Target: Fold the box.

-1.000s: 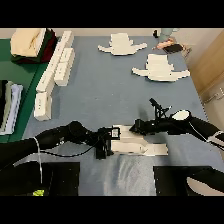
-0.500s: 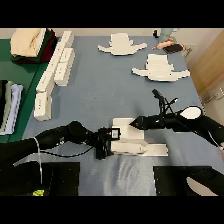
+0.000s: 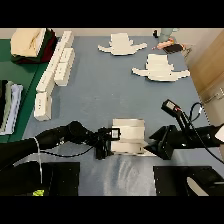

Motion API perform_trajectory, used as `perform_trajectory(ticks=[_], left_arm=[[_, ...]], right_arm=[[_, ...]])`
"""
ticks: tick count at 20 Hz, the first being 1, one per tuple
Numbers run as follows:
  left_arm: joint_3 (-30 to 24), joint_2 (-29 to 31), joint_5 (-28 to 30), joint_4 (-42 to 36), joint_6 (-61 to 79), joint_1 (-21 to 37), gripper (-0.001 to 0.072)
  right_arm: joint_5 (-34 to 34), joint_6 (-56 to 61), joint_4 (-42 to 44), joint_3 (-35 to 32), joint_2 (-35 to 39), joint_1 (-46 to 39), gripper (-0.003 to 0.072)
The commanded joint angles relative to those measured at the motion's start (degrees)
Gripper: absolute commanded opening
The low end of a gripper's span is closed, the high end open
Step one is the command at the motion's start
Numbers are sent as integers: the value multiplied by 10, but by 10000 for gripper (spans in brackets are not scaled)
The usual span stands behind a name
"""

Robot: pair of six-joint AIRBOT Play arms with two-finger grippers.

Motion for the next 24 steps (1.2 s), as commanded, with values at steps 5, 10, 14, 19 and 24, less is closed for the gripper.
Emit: perform_trajectory(ticks=[5,10,14,19,24], left_arm=[[0,0,0,0,0,0,522],[0,0,0,0,0,0,522],[0,0,0,0,0,0,522],[0,0,0,0,0,0,521],[0,0,0,0,0,0,522]], right_arm=[[-11,-263,-132,-64,45,1,594],[-82,-366,-74,-124,44,1,593],[-134,-419,-18,-160,45,1,582],[-164,-464,14,-172,44,1,498],[-167,-463,20,-172,30,21,399]])
